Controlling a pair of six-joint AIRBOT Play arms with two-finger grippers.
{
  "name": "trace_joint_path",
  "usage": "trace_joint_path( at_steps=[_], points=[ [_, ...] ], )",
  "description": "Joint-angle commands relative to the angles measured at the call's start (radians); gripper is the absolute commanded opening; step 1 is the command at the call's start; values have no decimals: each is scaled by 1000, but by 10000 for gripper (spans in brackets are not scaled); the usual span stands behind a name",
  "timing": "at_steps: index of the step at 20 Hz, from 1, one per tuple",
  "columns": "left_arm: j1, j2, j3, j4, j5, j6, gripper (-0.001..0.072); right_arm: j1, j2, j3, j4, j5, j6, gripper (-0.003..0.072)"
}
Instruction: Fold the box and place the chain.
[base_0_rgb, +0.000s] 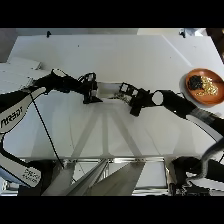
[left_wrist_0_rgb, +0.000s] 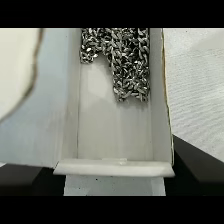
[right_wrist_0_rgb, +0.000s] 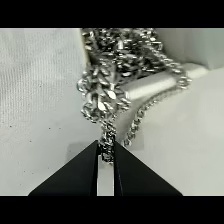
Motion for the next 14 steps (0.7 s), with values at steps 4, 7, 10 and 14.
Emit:
trace_joint_path(
  at_steps=[4,7,10,14],
  points=[
    [0,0,0,0,0,0,413,1,124,1,-22,-84,67,12],
    [0,0,0,0,0,0,413,2,156,2,70,-187,65,10],
    [0,0,0,0,0,0,413,18,156,17,119,-193,63,10],
    [0,0,0,0,0,0,413,95,153,19,170,-266,-12,9]
  ],
)
